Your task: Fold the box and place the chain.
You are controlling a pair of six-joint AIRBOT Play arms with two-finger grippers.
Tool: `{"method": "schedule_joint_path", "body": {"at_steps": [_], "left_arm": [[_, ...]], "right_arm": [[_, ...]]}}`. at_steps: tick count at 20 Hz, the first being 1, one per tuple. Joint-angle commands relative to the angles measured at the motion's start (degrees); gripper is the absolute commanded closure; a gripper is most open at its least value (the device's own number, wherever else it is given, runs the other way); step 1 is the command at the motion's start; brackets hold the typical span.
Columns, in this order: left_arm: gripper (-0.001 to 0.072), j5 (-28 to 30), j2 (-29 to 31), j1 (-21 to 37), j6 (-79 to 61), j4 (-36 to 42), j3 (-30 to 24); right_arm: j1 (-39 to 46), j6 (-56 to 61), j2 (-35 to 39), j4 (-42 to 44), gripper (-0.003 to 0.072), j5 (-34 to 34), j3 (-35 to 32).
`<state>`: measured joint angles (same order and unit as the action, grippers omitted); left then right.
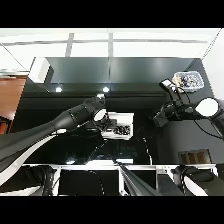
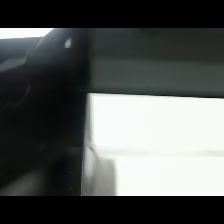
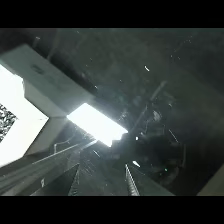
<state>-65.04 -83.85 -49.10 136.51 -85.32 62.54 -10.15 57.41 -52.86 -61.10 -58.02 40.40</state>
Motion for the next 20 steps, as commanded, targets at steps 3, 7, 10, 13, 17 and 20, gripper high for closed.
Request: {"method": "schedule_joint_path", "body": {"at_steps": [3,7,10,13,17,20], "left_arm": [[0.0146,-3.87,6.60,-0.04,-1.81,-6.54,1.09],[0.0146,-9.11,17.49,1.97,-6.95,-18.32,-3.82],[0.0146,-7.32,26.56,11.43,-12.15,-18.25,-13.70],[0.0147,2.32,32.06,26.99,-28.41,-2.80,-23.47],[0.0148,0.50,28.50,44.87,-82.42,43.60,-30.29],[-0.0010,-2.21,23.04,46.60,-106.90,52.74,-30.45]], "right_arm": [[0.39,0.04,0.04,-0.44,0.0346,-0.26,0.04],[0.39,0.07,0.02,0.31,0.0346,-0.24,0.04],[0.39,0.07,0.04,1.14,0.0346,-0.24,0.04],[0.39,0.11,0.04,2.86,0.0346,-0.20,0.04],[0.39,1.07,0.02,9.20,0.0346,0.94,0.04],[0.39,2.27,0.00,10.47,0.0346,1.81,0.04]]}}
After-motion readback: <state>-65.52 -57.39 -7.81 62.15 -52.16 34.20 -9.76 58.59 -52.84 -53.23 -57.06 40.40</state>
